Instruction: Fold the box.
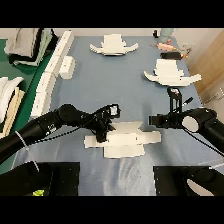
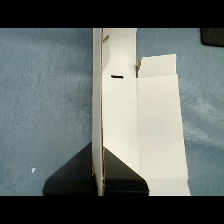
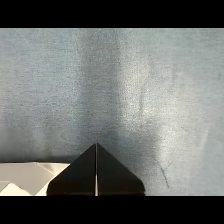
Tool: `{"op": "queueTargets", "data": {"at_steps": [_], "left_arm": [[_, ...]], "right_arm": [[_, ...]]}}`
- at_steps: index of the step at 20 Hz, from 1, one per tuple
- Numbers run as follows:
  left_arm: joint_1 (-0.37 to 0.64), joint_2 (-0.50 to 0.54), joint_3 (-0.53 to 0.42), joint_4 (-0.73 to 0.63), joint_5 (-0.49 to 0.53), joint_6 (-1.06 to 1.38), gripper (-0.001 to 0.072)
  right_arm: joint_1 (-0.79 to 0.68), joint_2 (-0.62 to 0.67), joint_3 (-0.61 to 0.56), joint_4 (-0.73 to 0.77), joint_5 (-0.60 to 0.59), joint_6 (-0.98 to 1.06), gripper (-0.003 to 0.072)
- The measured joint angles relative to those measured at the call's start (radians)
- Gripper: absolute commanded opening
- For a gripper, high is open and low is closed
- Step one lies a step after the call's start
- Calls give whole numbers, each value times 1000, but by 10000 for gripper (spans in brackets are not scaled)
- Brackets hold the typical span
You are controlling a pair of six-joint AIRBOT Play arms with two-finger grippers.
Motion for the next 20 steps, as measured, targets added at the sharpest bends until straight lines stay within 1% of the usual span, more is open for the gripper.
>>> {"op": "queueTargets", "data": {"at_steps": [4,7,14,20], "left_arm": [[3,-5,-3,-90,-7,94,12],[5,-18,-12,-128,-5,131,12],[5,-44,-44,-157,-7,151,14],[5,-50,-50,-162,-46,139,14]], "right_arm": [[0,0,0,0,0,0,2],[0,0,0,0,-1,0,2],[0,0,0,0,-7,0,2],[0,0,0,0,-8,0,2]]}}
